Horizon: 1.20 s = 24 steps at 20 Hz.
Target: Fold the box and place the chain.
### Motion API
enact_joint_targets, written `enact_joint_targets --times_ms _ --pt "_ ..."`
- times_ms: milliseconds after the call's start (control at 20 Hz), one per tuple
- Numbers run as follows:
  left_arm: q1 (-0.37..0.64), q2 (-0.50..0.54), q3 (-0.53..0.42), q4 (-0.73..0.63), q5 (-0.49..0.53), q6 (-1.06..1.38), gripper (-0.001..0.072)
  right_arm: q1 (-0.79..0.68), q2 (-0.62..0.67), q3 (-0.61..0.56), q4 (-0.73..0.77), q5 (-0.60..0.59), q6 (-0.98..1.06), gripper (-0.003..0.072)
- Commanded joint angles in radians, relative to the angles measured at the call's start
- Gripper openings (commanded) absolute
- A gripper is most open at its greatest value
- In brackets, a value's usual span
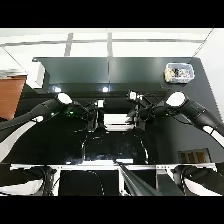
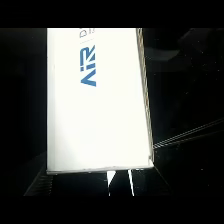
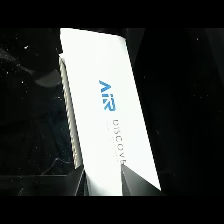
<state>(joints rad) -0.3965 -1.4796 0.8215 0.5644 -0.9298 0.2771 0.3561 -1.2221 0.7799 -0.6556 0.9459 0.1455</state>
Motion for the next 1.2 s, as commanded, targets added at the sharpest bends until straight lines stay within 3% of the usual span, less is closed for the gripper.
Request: enact_joint_targets --times_ms 0,900,1150 --pt "0.0 0.0 0.0 0.0 0.0 0.0 0.0478 0.0 0.0 0.001 0.0 0.0 0.002 0.0268" --pt "0.0 0.0 0.0 0.0 0.0 0.0 0.0478 0.0 0.0 0.001 0.018 0.0 0.034 0.0271" --pt "0.0 0.0 0.0 0.0 0.0 0.0 0.0478 0.0 0.0 0.0 -0.039 0.0 0.087 0.0269"
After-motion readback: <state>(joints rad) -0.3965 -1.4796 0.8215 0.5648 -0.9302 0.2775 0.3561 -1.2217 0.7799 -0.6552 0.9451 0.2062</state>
